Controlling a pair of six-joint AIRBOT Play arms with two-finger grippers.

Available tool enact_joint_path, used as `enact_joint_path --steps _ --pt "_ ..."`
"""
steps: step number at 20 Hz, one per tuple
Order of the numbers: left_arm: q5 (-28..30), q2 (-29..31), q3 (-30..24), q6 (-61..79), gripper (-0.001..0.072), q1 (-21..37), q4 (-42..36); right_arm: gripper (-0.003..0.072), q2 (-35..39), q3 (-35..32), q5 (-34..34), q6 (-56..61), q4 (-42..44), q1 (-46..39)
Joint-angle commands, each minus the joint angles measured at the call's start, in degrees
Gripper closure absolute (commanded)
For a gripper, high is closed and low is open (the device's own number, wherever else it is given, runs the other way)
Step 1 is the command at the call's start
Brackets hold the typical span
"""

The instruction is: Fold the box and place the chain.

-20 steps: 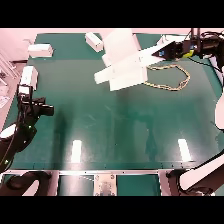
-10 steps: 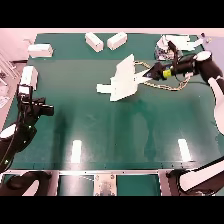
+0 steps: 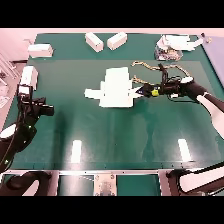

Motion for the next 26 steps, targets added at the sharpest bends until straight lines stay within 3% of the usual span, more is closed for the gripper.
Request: enact_joint_path --steps 1,8,26 --pt "-0.7 0.0 0.0 0.0 0.0689 0.0 0.0 0.0681 0.1 -2.6 -4.6 -3.7 0.0 3.3" --pt "-0.8 0.0 0.0 0.0 0.0689 0.0 0.0 0.0680 0.0 -2.7 -11.2 -7.4 0.1 6.5" --pt "-7.2 0.0 0.0 0.0 0.0689 0.0 0.0 0.0679 0.0 -2.8 -11.2 -5.8 -0.8 6.4"
